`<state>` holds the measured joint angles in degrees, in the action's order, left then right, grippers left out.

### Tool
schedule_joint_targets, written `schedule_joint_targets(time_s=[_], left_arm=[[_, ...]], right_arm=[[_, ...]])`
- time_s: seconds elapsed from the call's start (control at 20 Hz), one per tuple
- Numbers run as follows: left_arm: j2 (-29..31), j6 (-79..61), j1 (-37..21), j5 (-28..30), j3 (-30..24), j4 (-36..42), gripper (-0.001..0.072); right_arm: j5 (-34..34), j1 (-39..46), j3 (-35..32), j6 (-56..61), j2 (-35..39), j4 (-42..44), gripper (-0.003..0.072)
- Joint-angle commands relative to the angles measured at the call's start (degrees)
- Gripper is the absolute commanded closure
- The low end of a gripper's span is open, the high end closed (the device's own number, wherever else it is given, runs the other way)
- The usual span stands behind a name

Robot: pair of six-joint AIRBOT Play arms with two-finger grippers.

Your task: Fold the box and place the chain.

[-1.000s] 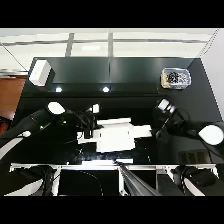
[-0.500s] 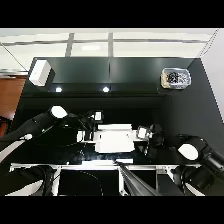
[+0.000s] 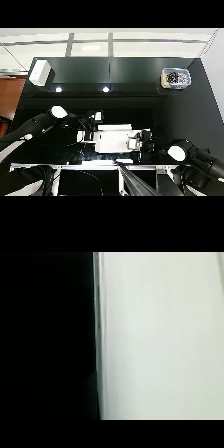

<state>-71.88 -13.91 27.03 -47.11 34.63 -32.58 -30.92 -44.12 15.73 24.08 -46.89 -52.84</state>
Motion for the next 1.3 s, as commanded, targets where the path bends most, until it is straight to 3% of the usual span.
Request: schedule_joint_targets(time_s=[0.0,0.25,0.7,1.05,1.25], left_arm=[[0.0,0.0,0.0,0.0,0.0,0.0,0.0684],[0.0,0.0,0.0,0.0,0.0,0.0,0.0684],[0.0,0.0,0.0,0.0,0.0,0.0,0.0685],[0.0,0.0,0.0,0.0,0.0,0.0,0.0684],[0.0,0.0,0.0,0.0,0.0,0.0,0.0684]], right_arm=[[2.2,-1.0,0.0,-1.9,-1.2,3.4,0.0018],[3.5,-1.0,0.5,-1.8,-1.5,7.1,0.0019],[3.0,6.4,7.2,-3.4,-1.5,4.1,0.0019],[2.3,7.4,7.5,-3.8,-3.2,5.4,0.0019],[-4.9,10.3,7.5,-19.1,-7.0,13.2,0.002]])
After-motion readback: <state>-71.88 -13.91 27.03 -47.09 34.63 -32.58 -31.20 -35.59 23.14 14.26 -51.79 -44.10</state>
